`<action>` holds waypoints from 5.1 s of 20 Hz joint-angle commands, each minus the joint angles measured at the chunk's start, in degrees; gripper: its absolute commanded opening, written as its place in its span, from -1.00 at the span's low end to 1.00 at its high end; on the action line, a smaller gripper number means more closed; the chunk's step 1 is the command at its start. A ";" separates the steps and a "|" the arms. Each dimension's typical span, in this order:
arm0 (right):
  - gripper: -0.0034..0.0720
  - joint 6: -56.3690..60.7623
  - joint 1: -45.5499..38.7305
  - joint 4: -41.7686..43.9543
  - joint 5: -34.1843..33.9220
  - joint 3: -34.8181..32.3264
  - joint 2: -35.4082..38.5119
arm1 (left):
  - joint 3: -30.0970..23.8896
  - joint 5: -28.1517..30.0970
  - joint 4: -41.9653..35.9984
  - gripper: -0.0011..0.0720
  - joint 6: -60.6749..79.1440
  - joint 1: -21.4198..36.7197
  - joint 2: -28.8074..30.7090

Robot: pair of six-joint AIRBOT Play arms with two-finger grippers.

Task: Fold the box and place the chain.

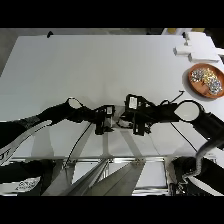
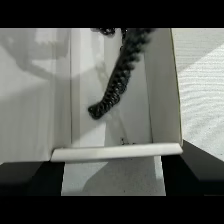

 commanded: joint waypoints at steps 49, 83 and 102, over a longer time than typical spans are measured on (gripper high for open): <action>-0.85 4.46 -14.91 -24.09 7.48 -8.68 19.04 | 0.00 0.02 0.00 -0.88 0.02 0.04 0.04; -0.39 5.22 -0.22 4.83 -10.62 -8.24 4.13 | 0.00 0.02 -0.02 -0.88 0.02 0.04 0.04; -0.48 -15.32 -20.81 -8.33 3.41 -12.39 1.55 | 0.00 0.02 0.00 -0.88 0.02 0.04 0.04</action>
